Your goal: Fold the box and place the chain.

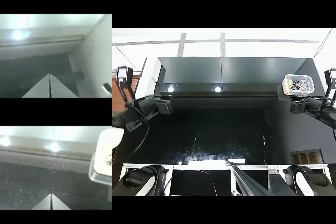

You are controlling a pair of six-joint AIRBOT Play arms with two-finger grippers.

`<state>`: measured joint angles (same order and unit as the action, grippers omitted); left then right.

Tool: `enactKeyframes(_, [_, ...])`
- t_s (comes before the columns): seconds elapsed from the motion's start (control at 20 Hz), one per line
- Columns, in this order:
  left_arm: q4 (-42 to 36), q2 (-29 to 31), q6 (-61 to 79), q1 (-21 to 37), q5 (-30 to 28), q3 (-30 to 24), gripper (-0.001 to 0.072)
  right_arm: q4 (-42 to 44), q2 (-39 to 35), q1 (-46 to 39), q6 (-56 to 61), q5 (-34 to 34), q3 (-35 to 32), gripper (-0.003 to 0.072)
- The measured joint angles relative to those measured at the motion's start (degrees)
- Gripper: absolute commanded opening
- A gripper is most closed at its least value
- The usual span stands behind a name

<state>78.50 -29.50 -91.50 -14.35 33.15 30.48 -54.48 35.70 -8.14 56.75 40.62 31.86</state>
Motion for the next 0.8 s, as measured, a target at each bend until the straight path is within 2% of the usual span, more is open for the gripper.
enactKeyframes(0.25, [0.0, 3.5, -0.4, -0.5, -2.1, -3.7, 0.0030, 0.0, -0.1, 0.0, -0.4, -1.4, -1.0, 0.0016])
enactKeyframes(0.8, [-0.1, 4.3, -0.7, -0.5, -3.0, -4.6, 0.0030, 0.0, -0.1, 0.0, -0.6, -1.8, -1.2, 0.0016])
